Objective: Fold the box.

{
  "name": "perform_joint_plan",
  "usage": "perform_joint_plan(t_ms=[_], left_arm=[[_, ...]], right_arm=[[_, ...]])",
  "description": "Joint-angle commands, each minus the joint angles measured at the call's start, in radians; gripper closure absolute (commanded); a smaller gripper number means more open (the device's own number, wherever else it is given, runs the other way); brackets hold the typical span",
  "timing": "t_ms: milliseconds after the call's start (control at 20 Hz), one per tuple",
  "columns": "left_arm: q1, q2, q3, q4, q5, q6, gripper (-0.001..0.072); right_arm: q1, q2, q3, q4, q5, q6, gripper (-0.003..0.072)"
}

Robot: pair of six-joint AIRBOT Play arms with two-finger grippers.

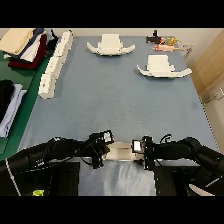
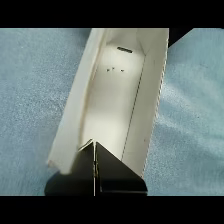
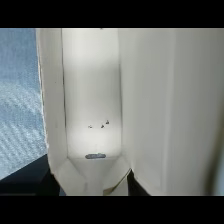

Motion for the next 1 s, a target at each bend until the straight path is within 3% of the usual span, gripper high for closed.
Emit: perform_joint_plan(t_ms=[0, 250, 450, 700, 800, 950], left_arm=[[0.001, 0.001, 0.0, 0.013, -0.039, -0.003, 0.0693], [0.003, 0.034, 0.0, 0.032, -0.064, -0.057, 0.0693], [0.007, 0.107, 0.0, 0.21, -0.097, -0.251, 0.0693], [0.148, 0.242, 0.001, 0.443, -0.356, -0.583, 0.0694], [0.232, 0.319, 0.002, 0.46, -0.457, -0.673, 0.0693], [0.348, 0.435, 0.003, 0.46, -0.519, -0.795, 0.0693]], right_arm=[[0.001, 0.001, 0.0, -0.001, 0.003, 0.003, 0.0266], [0.001, 0.001, 0.0, -0.001, 0.003, 0.004, 0.0266], [0.001, 0.001, 0.0, -0.001, 0.003, 0.003, 0.0266], [0.001, 0.001, 0.0, -0.001, 0.003, 0.004, 0.0267], [0.001, 0.001, 0.0, -0.001, 0.003, 0.004, 0.0266], [0.001, 0.001, 0.0, -0.001, 0.003, 0.004, 0.0266]])
